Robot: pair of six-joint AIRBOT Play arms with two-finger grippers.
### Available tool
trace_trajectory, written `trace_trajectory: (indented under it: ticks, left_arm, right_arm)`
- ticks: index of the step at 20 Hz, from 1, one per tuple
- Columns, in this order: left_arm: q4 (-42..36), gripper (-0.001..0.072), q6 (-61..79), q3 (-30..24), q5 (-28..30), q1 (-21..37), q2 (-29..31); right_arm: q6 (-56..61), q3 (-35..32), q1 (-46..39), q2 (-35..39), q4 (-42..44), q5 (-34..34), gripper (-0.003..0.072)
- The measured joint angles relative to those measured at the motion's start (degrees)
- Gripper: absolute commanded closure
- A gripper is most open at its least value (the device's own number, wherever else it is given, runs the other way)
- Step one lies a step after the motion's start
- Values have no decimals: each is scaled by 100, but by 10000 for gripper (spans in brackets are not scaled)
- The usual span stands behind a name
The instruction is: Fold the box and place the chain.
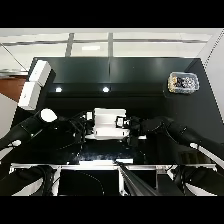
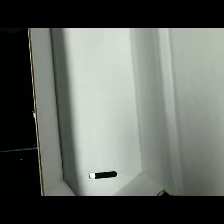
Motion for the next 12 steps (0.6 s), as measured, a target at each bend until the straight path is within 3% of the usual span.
trace_trajectory:
  ticks: [3, 12]
  left_arm:
    - [-101, 625, 0, 0, 4, -37, -15]
    - [-240, 624, 2, -2, 579, -557, -122]
  right_arm:
    - [0, 0, 0, 0, 2, 0, 162]
    - [0, 0, 0, 0, 0, 4, 161]
